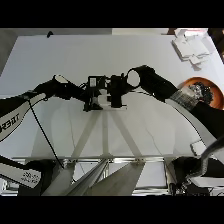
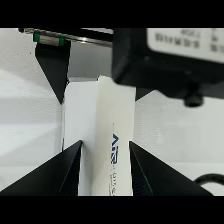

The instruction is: Fold the box and place the chain.

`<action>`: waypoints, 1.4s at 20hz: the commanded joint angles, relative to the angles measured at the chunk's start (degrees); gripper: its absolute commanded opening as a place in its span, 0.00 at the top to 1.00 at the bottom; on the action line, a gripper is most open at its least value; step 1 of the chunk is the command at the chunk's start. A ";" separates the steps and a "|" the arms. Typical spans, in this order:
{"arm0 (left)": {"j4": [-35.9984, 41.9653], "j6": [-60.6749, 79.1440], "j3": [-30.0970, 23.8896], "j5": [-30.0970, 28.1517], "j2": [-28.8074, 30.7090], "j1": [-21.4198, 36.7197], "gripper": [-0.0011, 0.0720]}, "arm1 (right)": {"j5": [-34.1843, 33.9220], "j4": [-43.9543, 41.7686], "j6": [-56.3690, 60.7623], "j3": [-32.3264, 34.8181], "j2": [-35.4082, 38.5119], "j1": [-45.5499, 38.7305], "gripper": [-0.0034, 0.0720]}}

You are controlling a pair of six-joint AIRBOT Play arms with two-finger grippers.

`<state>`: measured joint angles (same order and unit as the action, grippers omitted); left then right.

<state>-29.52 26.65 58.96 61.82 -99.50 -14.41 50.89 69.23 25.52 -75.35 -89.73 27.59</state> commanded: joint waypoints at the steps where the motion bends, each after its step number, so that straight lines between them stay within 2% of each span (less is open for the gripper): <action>1: -0.07 0.11 0.04 0.13 0.04 0.02 0.61 | -1.29 0.90 0.13 1.81 0.07 0.20 0.57; 7: -0.07 0.11 0.04 0.13 0.04 0.02 0.61 | -6.14 1.05 3.15 4.31 0.09 0.15 0.57; 11: -0.07 0.13 0.04 0.13 0.04 0.02 0.61 | -3.54 0.83 3.17 4.31 0.09 0.26 0.56; 12: -0.04 0.11 0.04 0.13 0.04 0.02 0.61 | -2.12 0.83 3.15 4.31 0.09 0.31 0.51; 13: -0.04 0.11 0.04 0.13 0.04 0.02 0.61 | -0.85 0.81 3.17 4.31 0.09 0.48 0.42; 14: -0.04 0.11 0.04 0.13 0.04 0.02 0.61 | 0.11 0.83 3.17 4.31 0.09 0.57 0.40; 18: -0.04 0.11 0.04 0.13 0.04 0.02 0.61 | 0.07 0.81 4.68 4.31 0.07 1.29 0.51; 22: -0.04 0.11 0.04 0.13 0.04 0.02 0.61 | -0.83 0.83 4.70 4.33 0.07 1.40 0.53; 23: -0.04 0.11 0.04 0.13 0.04 0.02 0.61 | -0.79 0.83 4.72 4.33 0.07 1.49 0.46; 24: -0.07 0.11 0.04 0.13 0.04 0.02 0.61 | -0.74 0.81 4.72 4.33 0.09 1.62 0.34; 28: -0.04 0.11 0.04 0.13 0.04 0.02 0.61 | -0.76 0.96 4.70 4.33 0.57 2.10 0.32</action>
<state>-29.61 26.79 58.94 62.11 -99.50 -14.44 50.26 70.06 30.17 -71.05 -89.52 29.39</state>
